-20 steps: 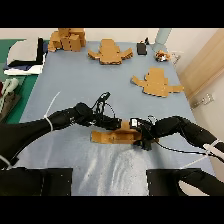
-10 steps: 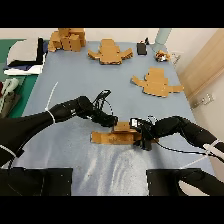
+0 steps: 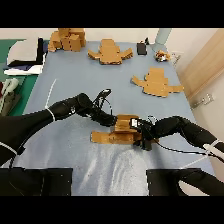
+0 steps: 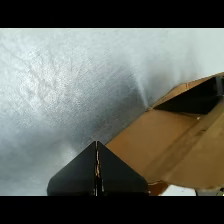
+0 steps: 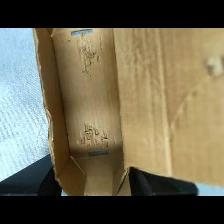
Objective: Fold the box.
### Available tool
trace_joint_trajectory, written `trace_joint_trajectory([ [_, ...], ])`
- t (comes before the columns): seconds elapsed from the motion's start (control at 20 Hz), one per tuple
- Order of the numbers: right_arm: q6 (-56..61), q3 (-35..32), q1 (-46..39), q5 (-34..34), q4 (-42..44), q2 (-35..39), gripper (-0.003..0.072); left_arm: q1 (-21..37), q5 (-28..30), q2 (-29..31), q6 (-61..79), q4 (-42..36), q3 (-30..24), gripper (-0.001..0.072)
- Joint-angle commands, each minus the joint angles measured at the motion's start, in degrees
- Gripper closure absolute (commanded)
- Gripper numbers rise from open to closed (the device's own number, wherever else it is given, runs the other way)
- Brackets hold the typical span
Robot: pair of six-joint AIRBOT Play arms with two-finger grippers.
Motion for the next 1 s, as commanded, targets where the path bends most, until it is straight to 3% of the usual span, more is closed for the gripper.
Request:
trace_joint_trajectory([
  [0.0, 0.0, 0.0, 0.0, 0.0, 0.0, 0.0, 0.0128, 2.4, -2.8, 1.3, 7.0, -0.2, 1.2, 0.0699],
  [0.2, 0.0, 0.0, 0.0, 0.0, 0.0, 0.0, 0.0128, 8.8, -9.7, 6.9, 17.8, 0.0, -0.9, 0.07],
  [0.35, 0.0, 0.0, 0.0, 0.0, 0.0, 0.0, 0.0128, 10.2, -13.0, 15.4, 28.3, 1.2, -6.0, 0.0701],
  [0.65, 0.0, 0.0, 0.0, 0.0, 0.0, 0.0, 0.0128, 0.7, -9.8, 33.0, 34.5, 15.6, -17.0, 0.0696],
  [0.7, 0.0, 0.0, 0.0, 0.0, 0.0, 0.0, 0.0128, -1.0, -9.7, 33.6, 37.2, 16.3, -18.1, 0.0633],
  [0.75, 0.0, 0.0, 0.0, 0.0, 0.0, 0.0, 0.0128, -2.0, -8.7, 33.5, 39.9, 16.2, -19.6, 0.0204],
  [0.8, 0.0, 0.0, 0.0, 0.0, 0.0, 0.0, 0.0128, -2.3, -6.2, 33.2, 41.7, 16.1, -21.2, 0.0005],
  [0.95, 0.0, 0.0, 0.0, 0.0, 0.0, 0.0, 0.0128, -3.6, 1.2, 29.4, 47.3, 12.6, -22.8, 0.0005],
])
